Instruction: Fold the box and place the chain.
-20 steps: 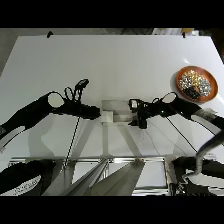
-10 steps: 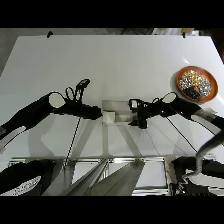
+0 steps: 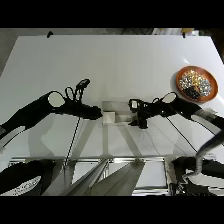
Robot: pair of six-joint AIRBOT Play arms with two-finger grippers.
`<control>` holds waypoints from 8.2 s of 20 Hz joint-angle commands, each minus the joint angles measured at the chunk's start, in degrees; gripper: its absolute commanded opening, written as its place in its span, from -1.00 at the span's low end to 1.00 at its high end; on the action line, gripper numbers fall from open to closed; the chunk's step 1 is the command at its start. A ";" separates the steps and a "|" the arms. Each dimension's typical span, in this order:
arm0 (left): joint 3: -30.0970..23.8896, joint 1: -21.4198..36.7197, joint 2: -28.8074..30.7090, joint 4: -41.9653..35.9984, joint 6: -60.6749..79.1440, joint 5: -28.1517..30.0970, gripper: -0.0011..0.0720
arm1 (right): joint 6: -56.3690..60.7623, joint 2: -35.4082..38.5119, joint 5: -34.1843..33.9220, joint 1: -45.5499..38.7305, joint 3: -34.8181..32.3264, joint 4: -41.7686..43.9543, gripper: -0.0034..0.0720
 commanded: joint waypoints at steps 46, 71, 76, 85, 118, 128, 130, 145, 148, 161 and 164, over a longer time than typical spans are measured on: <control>21.16 -19.19 -17.07 37.68 -53.70 -14.78 -0.25 | 0.09 0.00 -0.07 0.00 0.00 0.04 -0.02; 26.99 -18.14 -22.36 38.49 -49.07 -20.81 -0.33 | 0.09 0.00 -0.07 0.00 0.00 0.04 -0.02; 26.91 -16.09 -19.19 38.47 -45.40 -21.44 -0.23 | 0.09 0.00 -0.09 0.02 0.00 0.07 -0.02; 24.57 -16.20 -19.04 37.22 -45.33 -19.76 -0.23 | 0.09 0.00 -0.07 0.00 0.00 0.04 -0.02; 17.99 -2.78 4.74 33.27 5.42 -29.40 0.93 | 0.09 0.00 -0.07 0.02 0.00 0.04 -0.02; -7.52 3.58 1.60 -10.67 94.38 1.86 0.93 | 0.09 0.00 -0.07 0.02 0.00 0.04 -0.02; -7.52 3.52 -2.16 -15.72 100.76 3.48 0.93 | 0.09 0.00 -0.07 0.02 0.00 0.04 -0.02; -7.52 3.28 -6.10 -18.32 104.87 4.92 0.96 | 0.09 0.00 -0.07 0.02 0.00 0.04 -0.02; -7.52 3.08 -6.12 -18.32 104.85 4.74 0.96 | 0.09 0.00 -0.07 0.02 0.00 0.04 -0.02; -7.52 0.59 -9.68 -19.91 104.85 6.34 0.95 | 0.09 0.00 -0.07 0.00 0.00 0.04 -0.02; -7.52 0.59 -10.47 -23.06 104.83 8.04 0.95 | 0.09 0.00 -0.07 0.02 0.00 0.04 -0.02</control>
